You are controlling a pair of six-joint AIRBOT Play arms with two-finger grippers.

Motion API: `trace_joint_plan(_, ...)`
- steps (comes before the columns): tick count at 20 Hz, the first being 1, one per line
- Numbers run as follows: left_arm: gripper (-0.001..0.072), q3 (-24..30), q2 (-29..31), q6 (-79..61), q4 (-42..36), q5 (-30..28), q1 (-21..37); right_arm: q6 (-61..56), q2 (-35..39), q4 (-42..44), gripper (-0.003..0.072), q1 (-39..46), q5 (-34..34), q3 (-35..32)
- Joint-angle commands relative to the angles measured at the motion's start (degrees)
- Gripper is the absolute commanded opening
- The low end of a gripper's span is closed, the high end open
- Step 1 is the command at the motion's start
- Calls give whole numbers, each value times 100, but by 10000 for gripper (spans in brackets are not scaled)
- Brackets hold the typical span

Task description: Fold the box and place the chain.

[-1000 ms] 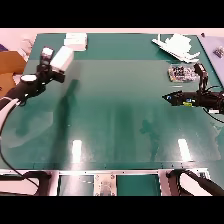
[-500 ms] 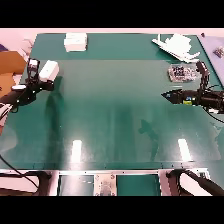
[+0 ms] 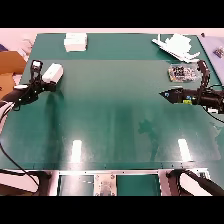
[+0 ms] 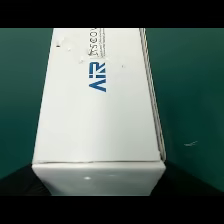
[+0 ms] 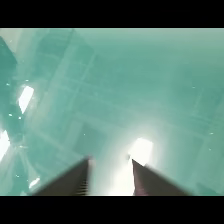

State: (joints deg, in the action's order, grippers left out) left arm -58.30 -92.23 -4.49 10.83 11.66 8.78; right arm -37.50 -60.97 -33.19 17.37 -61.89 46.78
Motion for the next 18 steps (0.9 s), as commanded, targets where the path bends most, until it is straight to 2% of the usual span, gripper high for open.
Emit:
trace_joint_plan(1, 666, -33, -26, -7, -2, -120, 11, 4, 4, 0, 393, -2, -17, 0)
trace_joint_plan(2, 667, -33, -26, -7, 35, -85, 42, 2, 4, 0, 397, -2, -17, 0)
trace_joint_plan(3, 698, -33, -26, 0, 35, -92, 42, 2, 4, 0, 441, -2, -26, -2)
trace_joint_plan(6, 706, -33, 44, 59, 35, -114, 39, 2, 4, -2, 526, -2, -24, -2)
trace_joint_plan(12, 704, -26, 896, 398, 68, -35, 39, 2, 4, 83, 524, -2, -28, -2)
trace_joint_plan(18, 704, -26, 1047, 671, 72, 170, 39, 2, 2, 81, 524, -2, -28, -2)
